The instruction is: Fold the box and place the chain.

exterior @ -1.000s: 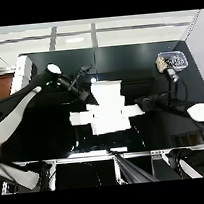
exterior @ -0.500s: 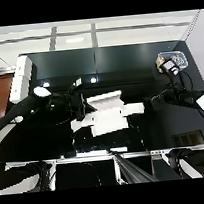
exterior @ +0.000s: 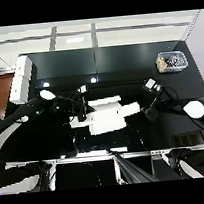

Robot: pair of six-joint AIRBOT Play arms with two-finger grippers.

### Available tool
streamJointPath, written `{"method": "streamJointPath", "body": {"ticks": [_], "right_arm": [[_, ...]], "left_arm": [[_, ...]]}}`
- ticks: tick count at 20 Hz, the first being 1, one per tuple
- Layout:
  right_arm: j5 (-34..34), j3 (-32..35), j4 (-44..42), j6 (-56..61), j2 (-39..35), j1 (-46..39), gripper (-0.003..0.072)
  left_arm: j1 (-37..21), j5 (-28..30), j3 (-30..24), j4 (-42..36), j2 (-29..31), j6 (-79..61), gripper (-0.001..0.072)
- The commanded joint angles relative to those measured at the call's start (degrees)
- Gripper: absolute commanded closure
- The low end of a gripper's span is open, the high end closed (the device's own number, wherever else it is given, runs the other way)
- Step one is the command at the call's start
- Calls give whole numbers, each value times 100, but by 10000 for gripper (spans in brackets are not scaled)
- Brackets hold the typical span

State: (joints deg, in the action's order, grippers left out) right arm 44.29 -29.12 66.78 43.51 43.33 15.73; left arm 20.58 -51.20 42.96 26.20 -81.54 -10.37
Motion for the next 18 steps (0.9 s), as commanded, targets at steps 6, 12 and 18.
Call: {"method": "streamJointPath", "body": {"ticks": [6, 12, 18], "right_arm": [[-87, 109, -940, -1600, 476, 802, -18], [142, 136, -981, -2505, 1211, 1165, -18], [-66, 136, -997, -2992, 1600, 1416, -18]], "left_arm": [[354, 24, 372, 498, -313, -9, 688], [358, 17, 380, 540, -317, 11, 687], [358, 22, 382, 538, -317, 11, 687]]}}
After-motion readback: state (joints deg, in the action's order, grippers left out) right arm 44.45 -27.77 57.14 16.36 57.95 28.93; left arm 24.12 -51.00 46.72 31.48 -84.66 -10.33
